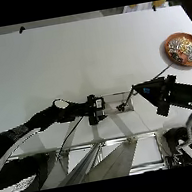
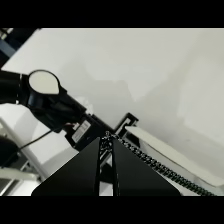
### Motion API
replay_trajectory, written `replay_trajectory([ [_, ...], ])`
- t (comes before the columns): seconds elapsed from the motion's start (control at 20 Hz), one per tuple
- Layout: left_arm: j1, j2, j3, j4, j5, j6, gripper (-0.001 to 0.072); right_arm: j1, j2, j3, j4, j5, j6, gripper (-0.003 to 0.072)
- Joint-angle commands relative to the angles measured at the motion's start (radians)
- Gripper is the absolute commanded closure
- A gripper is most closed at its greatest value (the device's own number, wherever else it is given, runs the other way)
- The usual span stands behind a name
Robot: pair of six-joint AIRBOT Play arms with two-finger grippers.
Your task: Fold the box and place the chain.
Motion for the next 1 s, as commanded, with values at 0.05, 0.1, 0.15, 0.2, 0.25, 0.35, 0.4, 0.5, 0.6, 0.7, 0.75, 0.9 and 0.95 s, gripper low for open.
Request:
replay_trajectory([
  [0.05,0.000,0.000,0.000,0.000,0.000,0.000,0.0561,0.027,-0.072,-0.006,0.029,-0.001,-0.002,0.0659],
  [0.1,0.000,0.000,0.000,0.000,0.000,0.000,0.0561,0.056,-0.098,-0.006,0.023,-0.015,-0.002,0.0659],
  [0.15,0.000,0.000,0.000,0.000,0.000,0.000,0.0561,0.090,-0.125,-0.006,0.000,-0.026,-0.002,0.0659],
  [0.2,0.000,0.000,0.000,0.000,0.000,0.000,0.0561,0.132,-0.159,-0.006,-0.049,-0.031,-0.002,0.0659],
  [0.25,0.000,0.000,0.000,0.000,0.000,0.000,0.0561,0.175,-0.198,-0.006,-0.108,-0.030,0.000,0.0659],
  [0.35,0.000,0.000,0.000,0.000,0.000,0.000,0.0561,0.247,-0.269,-0.006,-0.201,-0.032,0.005,0.0659],
  [0.4,0.000,0.000,0.000,0.000,0.000,0.000,0.0561,0.272,-0.304,-0.006,-0.239,-0.042,0.030,0.0659],
  [0.5,0.000,0.000,0.000,0.000,0.000,0.000,0.0561,0.286,-0.357,-0.006,-0.296,-0.069,0.101,0.0659],
  [0.6,0.000,0.000,0.000,0.000,0.000,0.000,0.0561,0.286,-0.398,-0.006,-0.350,-0.086,0.150,0.0659],
  [0.7,0.000,0.000,0.000,0.000,0.000,0.000,0.0561,0.286,-0.429,-0.006,-0.382,-0.073,0.182,0.0659],
  [0.75,0.000,0.000,0.000,0.000,0.000,0.000,0.0561,0.286,-0.443,-0.006,-0.382,-0.043,0.183,0.0658],
  [0.9,0.000,0.000,0.000,0.000,0.000,0.000,0.0561,0.286,-0.470,-0.005,-0.383,0.035,0.198,0.0471],
  [0.95,0.000,0.000,0.000,0.000,0.000,0.000,0.0561,0.286,-0.467,0.001,-0.385,0.035,0.203,0.0437],
])
